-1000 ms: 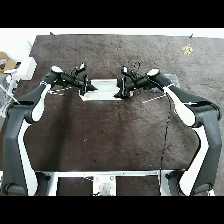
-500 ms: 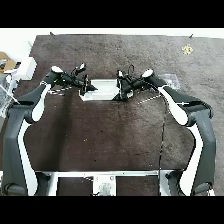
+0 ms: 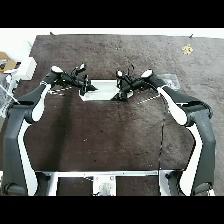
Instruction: Fold the box and place the chain.
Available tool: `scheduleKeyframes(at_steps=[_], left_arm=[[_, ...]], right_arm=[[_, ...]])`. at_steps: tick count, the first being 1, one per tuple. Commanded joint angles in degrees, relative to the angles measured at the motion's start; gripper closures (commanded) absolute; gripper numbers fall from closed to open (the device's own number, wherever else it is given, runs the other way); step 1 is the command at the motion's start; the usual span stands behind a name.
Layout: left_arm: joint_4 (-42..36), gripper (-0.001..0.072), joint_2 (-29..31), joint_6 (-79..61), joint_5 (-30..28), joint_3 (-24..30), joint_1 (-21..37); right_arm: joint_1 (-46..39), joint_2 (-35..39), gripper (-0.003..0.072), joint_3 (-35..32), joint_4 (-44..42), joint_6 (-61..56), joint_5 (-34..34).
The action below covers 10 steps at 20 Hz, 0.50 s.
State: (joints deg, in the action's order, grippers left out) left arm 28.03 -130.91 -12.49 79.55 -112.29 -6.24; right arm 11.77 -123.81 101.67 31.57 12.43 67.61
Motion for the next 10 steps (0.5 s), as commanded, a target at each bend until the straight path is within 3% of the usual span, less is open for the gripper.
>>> scheduleKeyframes(at_steps=[1, 6, 7, 10], left_arm=[[-0.02, 0.0698, -0.04, 0.00, -0.04, -0.02, -0.02], [0.00, 0.0698, -0.04, 0.00, -0.04, -0.02, -0.02], [0.00, 0.0698, -0.04, 0.00, -0.04, -0.02, -0.02], [0.00, 0.0698, -0.04, 0.00, -0.04, -0.02, -0.02]], right_arm=[[0.07, -0.98, 0.0129, 0.04, -0.70, -0.02, 0.13], [0.04, -1.53, 0.0132, 0.02, -0.57, -0.02, 0.04], [0.04, -1.53, 0.0231, 0.02, -0.04, -0.02, -0.11], [0.04, -1.53, 0.0231, 0.02, 1.70, -0.04, -0.68]])
